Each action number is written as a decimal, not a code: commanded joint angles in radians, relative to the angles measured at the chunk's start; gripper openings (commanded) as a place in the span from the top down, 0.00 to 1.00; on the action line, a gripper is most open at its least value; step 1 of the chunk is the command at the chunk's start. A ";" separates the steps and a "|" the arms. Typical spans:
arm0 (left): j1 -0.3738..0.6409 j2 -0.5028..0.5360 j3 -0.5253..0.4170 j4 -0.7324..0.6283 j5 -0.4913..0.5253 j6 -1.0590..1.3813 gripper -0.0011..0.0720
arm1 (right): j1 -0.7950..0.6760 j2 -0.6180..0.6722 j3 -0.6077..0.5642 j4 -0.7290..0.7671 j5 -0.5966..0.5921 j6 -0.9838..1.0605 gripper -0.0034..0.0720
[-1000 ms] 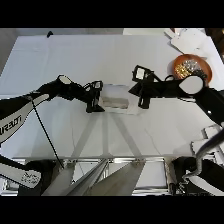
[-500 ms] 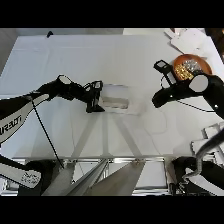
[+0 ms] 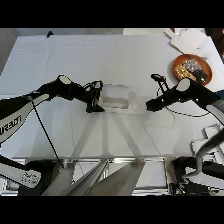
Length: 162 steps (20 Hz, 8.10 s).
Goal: Fold the box and place the chain.
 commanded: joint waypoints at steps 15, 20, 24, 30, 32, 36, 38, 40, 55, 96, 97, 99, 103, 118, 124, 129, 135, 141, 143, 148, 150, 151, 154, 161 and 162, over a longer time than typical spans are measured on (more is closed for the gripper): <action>-0.001 -0.001 0.000 0.000 0.000 0.000 0.47 | 0.090 -0.068 -0.004 0.386 -0.049 -0.135 0.93; -0.001 -0.001 0.000 0.000 0.000 0.000 0.47 | 0.090 -0.018 -0.004 0.390 -0.064 -0.142 0.80; -0.001 -0.001 0.000 0.000 0.000 0.000 0.47 | 0.090 0.002 -0.004 0.422 -0.080 -0.164 0.76; -0.001 -0.001 0.000 0.000 0.000 0.000 0.47 | 0.095 0.002 -0.004 0.444 -0.106 -0.162 0.67; -0.001 -0.001 0.000 0.000 0.000 0.000 0.47 | 0.115 0.002 -0.004 0.445 -0.143 -0.141 0.41; -0.001 -0.001 0.000 0.000 0.000 0.000 0.47 | 0.149 0.002 -0.004 0.437 -0.199 -0.067 0.40; -0.001 -0.001 0.000 0.000 0.000 0.000 0.47 | 0.161 0.002 -0.004 0.437 -0.203 -0.032 0.40; -0.001 -0.001 0.000 0.000 0.000 0.000 0.47 | 0.177 0.000 -0.004 0.435 -0.208 0.009 0.40; -0.001 -0.001 0.000 0.000 0.000 0.000 0.47 | 0.267 -0.001 -0.004 0.287 -0.418 0.248 0.40; -0.001 -0.001 0.000 0.000 0.000 0.000 0.47 | 0.366 0.000 -0.003 0.092 -0.475 0.452 0.27; -0.001 -0.001 0.000 0.000 0.000 0.000 0.47 | 0.376 0.000 -0.003 0.092 -0.488 0.452 0.27; -0.001 -0.001 0.000 0.000 0.000 0.000 0.47 | 0.385 0.000 -0.003 0.093 -0.507 0.452 0.27; -0.001 -0.001 0.000 0.000 0.000 0.000 0.47 | 0.385 0.000 -0.003 0.028 -0.481 0.454 0.27; -0.001 -0.001 0.000 0.000 0.000 0.000 0.47 | 0.384 0.000 -0.003 -0.094 -0.503 0.526 0.27; -0.001 -0.001 0.000 0.000 0.000 0.000 0.47 | 0.384 0.000 0.001 -0.063 -0.483 0.525 0.27; -0.001 -0.001 0.000 0.000 0.000 0.000 0.47 | 0.385 0.001 0.001 -0.179 -0.394 0.597 0.42; -0.001 -0.001 0.000 0.000 0.000 0.000 0.47 | 0.436 -0.015 0.051 -0.485 -0.298 0.865 0.44; -0.001 -0.001 0.000 0.000 0.000 0.000 0.47 | 0.451 -0.041 0.153 -0.492 -0.194 0.977 0.43; -0.001 -0.001 0.000 0.000 0.000 0.000 0.47 | 0.472 -0.071 0.182 -0.502 -0.142 0.979 0.41; -0.001 -0.001 0.000 0.000 0.000 0.000 0.47 | 0.539 -0.207 0.323 -0.529 -0.014 0.993 0.40; -0.001 -0.001 0.000 0.000 0.000 0.000 0.47 | 0.558 -0.260 0.381 -0.572 0.039 1.088 0.40; -0.001 -0.001 0.000 0.000 0.000 0.000 0.47 | 0.565 -0.276 0.401 -0.583 0.042 1.124 0.41; -0.001 -0.001 0.000 0.000 0.000 0.000 0.47 | 0.570 -0.290 0.415 -0.583 0.028 1.142 0.65; -0.001 -0.001 0.000 0.000 0.000 0.000 0.47 | 0.570 -0.291 0.415 -0.583 0.021 1.307 0.94; -0.001 -0.001 0.000 0.000 0.000 0.000 0.47 | 0.570 -0.291 0.415 -0.583 0.021 1.307 0.94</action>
